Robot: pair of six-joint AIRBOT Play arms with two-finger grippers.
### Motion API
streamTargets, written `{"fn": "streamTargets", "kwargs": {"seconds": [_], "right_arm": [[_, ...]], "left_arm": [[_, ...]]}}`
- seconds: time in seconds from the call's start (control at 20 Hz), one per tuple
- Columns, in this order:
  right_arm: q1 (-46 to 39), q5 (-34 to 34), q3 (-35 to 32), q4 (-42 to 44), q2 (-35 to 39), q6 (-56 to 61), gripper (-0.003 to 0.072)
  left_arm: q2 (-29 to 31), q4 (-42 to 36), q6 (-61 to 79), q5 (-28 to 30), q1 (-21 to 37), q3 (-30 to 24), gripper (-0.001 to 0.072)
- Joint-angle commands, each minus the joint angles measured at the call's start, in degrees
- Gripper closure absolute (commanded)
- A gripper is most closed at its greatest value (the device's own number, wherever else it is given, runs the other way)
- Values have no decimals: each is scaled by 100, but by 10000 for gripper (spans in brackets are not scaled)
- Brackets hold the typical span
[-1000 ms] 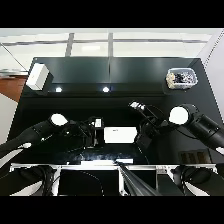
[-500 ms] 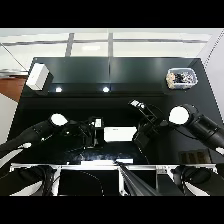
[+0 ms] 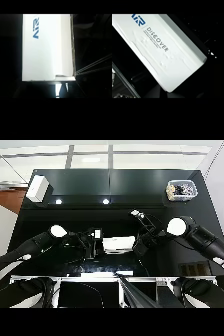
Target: Fold the box and place the chain.
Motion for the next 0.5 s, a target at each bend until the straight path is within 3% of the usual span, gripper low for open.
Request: {"fn": "streamTargets", "kwargs": {"seconds": [0.0, 0.05, 0.1, 0.3, 0.35, 0.4, 0.45], "right_arm": [[2, 168, 2, 0, -7, -7, 595], [2, 227, 2, -17, -4, -37, 576], [2, 262, 4, -24, -4, -42, 476], [-4, 498, 17, -295, 17, -48, 472], [-11, 610, 46, -496, 70, -48, 278], [-9, 719, 96, -730, 136, -63, 191], [-11, 855, 175, -918, 225, -90, 192]], "left_arm": [[-4, 4, 13, -24, -4, 2, 309], [-4, 4, 13, -24, -4, 2, 309], [-4, 4, 13, -24, -4, 2, 309], [-4, 4, 13, -24, -4, 2, 309], [-4, 4, 13, -24, -4, 2, 309], [-4, 4, 13, -24, -4, 2, 309], [-4, 4, 13, -24, -4, 2, 309]]}}
